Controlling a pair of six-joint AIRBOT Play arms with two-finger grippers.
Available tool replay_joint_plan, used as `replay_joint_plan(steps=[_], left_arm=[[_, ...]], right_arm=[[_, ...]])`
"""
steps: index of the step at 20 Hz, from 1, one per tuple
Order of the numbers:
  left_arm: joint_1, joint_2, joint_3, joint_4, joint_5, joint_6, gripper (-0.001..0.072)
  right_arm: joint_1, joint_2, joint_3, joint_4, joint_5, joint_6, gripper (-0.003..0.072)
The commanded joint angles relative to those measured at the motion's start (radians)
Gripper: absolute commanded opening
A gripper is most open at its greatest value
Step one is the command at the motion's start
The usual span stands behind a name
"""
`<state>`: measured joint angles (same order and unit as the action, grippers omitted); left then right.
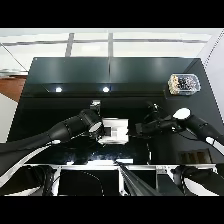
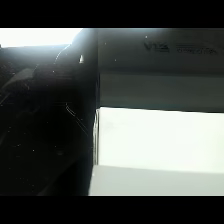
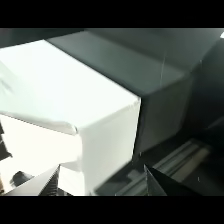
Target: Fold the box and place the chain.
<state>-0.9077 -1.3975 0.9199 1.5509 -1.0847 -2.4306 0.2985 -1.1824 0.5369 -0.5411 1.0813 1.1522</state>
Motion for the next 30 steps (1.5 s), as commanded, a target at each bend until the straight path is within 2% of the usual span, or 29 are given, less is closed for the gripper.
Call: replay_joint_plan(steps=[1, 2, 3, 6, 7, 8, 9, 10, 14, 20, 25, 26, 30], left_arm=[[0.0, 0.0, -0.001, 0.0, -0.002, 0.0, 0.0033], [0.0, 0.0, -0.001, 0.0, -0.002, 0.0, 0.0033], [0.0, 0.0, -0.001, 0.0, -0.002, 0.0, 0.0033], [0.0, 0.0, -0.001, 0.0, -0.002, 0.0, 0.0033], [0.0, 0.0, -0.001, 0.001, -0.002, 0.0, 0.0033], [0.0, 0.0, -0.001, 0.001, -0.001, 0.0, 0.0033], [0.0, 0.0, -0.001, 0.001, -0.001, 0.0, 0.0033], [0.0, 0.0, -0.001, 0.001, -0.001, 0.0, 0.0033], [0.0, 0.0, -0.001, 0.001, 0.0, 0.0, 0.0033], [0.0, 0.0, -0.001, 0.001, -0.001, 0.0, 0.0033], [0.0, 0.0, -0.001, 0.001, 0.0, 0.0, 0.0033], [0.0, 0.0, -0.001, 0.001, 0.0, 0.0, 0.0033], [0.0, 0.0, -0.001, 0.001, 0.0, 0.0, 0.0033]], right_arm=[[0.132, 0.0, 0.11, -0.213, -0.091, 0.247, 0.0587], [0.174, 0.0, 0.139, -0.306, -0.101, 0.342, 0.0586], [0.221, 0.0, 0.164, -0.409, -0.106, 0.452, 0.0535], [0.342, -0.001, 0.224, -0.645, -0.067, 0.68, 0.0529], [0.372, -0.002, 0.239, -0.694, -0.053, 0.726, 0.049], [0.394, -0.002, 0.248, -0.713, -0.052, 0.747, 0.0398], [0.409, -0.003, 0.255, -0.713, -0.052, 0.76, 0.0352], [0.421, -0.004, 0.261, -0.717, -0.054, 0.778, 0.0337], [0.464, -0.017, 0.288, -0.812, -0.041, 0.914, 0.0337], [0.529, -0.105, 0.321, -0.826, -0.036, 1.014, 0.0336], [0.531, -0.138, 0.356, -0.856, -0.026, 1.055, 0.0296], [0.531, -0.148, 0.365, -0.855, -0.019, 1.056, 0.0248], [0.554, -0.175, 0.398, -0.887, -0.003, 1.138, 0.024]])
